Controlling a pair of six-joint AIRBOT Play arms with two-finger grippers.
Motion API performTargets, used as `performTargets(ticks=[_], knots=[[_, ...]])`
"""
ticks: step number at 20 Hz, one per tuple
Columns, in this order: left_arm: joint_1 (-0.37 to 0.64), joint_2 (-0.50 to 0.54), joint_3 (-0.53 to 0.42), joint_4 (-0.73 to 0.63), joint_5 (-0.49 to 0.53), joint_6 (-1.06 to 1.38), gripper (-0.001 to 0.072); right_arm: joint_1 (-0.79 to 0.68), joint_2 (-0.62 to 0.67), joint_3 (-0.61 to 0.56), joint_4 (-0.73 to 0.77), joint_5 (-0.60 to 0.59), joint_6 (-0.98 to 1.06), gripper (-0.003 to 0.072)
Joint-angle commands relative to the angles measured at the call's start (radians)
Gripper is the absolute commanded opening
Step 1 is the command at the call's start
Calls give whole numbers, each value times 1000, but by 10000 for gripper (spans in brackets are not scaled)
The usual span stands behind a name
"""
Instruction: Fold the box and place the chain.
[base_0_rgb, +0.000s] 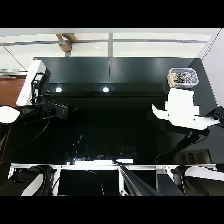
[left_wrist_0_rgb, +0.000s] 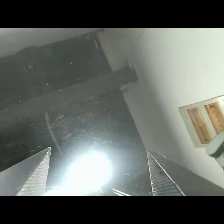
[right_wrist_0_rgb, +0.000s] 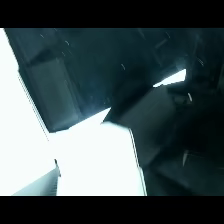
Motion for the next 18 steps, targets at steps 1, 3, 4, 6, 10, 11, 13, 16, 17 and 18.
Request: performTargets(ticks=[1,3,4,6,10,11,13,16,17,18], knots=[[0,0,1,0,-3,0,709,14,-44,47,-19,10,-39,467],[0,-1,1,0,-2,0,709,14,-43,47,-18,27,-98,36],[0,-1,1,0,-1,0,708,14,-43,47,-11,37,-119,18],[0,-1,1,0,2,0,709,14,-43,47,0,63,-131,18],[0,-1,1,0,18,1,708,14,-43,46,177,187,-215,18],[0,-1,1,0,31,1,706,19,-40,44,241,217,-228,19],[0,-1,1,0,43,0,706,49,-15,23,330,254,-275,19],[0,-1,1,-1,42,0,706,140,102,-83,482,177,-383,19],[0,-1,1,-1,42,0,706,182,156,-138,539,128,-415,19],[0,-1,1,-1,42,0,706,231,212,-196,584,77,-438,19]])
